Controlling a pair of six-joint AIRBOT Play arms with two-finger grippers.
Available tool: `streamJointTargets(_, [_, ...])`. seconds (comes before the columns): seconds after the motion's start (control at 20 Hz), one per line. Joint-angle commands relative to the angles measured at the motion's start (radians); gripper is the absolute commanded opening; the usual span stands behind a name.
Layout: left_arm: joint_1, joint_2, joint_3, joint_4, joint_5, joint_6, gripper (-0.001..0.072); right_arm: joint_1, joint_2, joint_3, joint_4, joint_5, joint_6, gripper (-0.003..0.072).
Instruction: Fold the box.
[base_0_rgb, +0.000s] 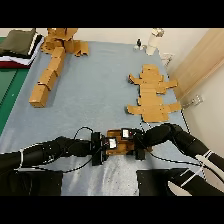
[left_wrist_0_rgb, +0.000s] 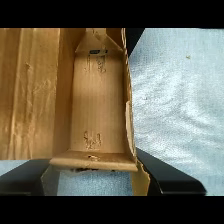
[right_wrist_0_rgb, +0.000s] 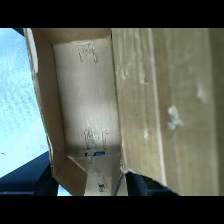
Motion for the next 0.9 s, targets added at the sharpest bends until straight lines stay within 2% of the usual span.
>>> streamJointTargets(0.0, [0.000,0.000,0.001,0.002,0.000,0.001,0.0315,0.001,-0.001,0.000,0.000,0.000,0.000,0.0501])
streamJointTargets(0.65, [0.000,0.000,0.001,0.002,0.000,0.001,0.0315,0.001,-0.001,0.000,0.013,-0.015,0.000,0.0501])
streamJointTargets(0.7, [0.000,0.000,0.001,0.002,0.000,0.001,0.0315,0.001,-0.001,0.000,0.019,-0.037,0.000,0.0534])
streamJointTargets(0.75, [0.000,0.000,0.001,0.002,0.000,0.001,0.0315,0.001,0.002,0.002,0.016,-0.052,0.004,0.0714])
streamJointTargets(0.85, [0.000,0.000,0.001,0.002,0.000,0.001,0.0316,0.001,0.021,0.008,-0.007,-0.096,0.117,0.0714])
